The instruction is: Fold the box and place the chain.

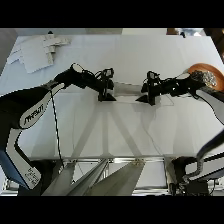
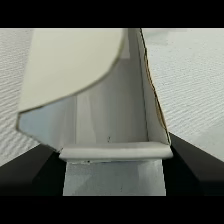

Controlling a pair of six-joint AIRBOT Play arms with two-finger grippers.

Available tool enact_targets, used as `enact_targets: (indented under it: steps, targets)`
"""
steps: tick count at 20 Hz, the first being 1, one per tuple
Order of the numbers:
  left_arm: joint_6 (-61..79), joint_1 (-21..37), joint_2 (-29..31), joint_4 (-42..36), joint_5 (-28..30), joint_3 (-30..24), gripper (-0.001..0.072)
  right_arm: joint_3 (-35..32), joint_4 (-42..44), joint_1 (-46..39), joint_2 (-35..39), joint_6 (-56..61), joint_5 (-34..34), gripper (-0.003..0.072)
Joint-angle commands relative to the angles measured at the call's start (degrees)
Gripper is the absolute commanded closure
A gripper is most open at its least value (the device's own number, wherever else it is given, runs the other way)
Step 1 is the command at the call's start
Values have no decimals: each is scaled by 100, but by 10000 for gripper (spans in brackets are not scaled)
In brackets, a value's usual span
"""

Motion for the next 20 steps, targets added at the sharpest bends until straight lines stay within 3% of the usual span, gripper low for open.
enact_targets:
  steps: [1, 3, 4, 8, 10, 20]
  targets:
    - [0, -2, 2, -2, 22, 2, 699, 2, -4, 4, 0, 2, 0, 214]
    - [0, -2, 2, -2, 22, 2, 699, 4, -7, 2, 0, 2, -70, 196]
    - [0, -2, 2, -2, 22, 2, 699, 4, -4, 2, 0, 0, -83, 145]
    - [0, -2, 2, -2, 22, 2, 699, 4, -15, 2, 0, 2, -72, 127]
    - [0, -2, 2, -2, 22, 0, 699, 4, -144, -7, 7, 0, -83, 81]
    - [0, -2, 2, -2, 22, 2, 699, 9, -503, -748, 382, 417, 74, 86]
